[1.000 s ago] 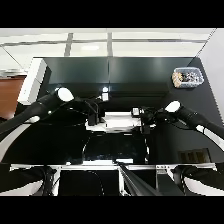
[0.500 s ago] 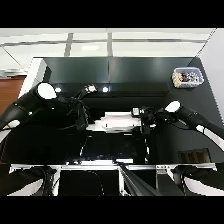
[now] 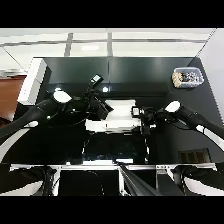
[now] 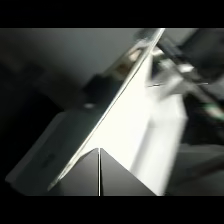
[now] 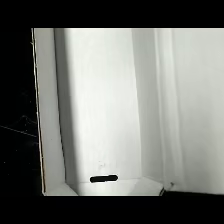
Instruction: Fold the box and place the chain.
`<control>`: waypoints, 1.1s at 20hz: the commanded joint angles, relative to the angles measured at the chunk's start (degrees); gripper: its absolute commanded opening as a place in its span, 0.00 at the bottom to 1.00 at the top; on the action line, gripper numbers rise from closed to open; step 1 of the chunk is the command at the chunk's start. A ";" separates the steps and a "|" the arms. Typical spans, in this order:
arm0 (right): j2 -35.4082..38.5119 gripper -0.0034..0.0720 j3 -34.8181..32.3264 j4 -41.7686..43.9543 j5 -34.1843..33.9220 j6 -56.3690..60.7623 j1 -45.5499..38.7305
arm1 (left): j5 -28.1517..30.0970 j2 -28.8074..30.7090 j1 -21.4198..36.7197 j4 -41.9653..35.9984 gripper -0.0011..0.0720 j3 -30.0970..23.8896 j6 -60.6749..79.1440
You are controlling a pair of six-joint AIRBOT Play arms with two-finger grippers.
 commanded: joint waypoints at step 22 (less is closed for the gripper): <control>0.00 0.31 0.02 0.02 -0.04 0.04 -0.02 | -6.84 19.56 6.54 8.61 0.99 -18.32 31.50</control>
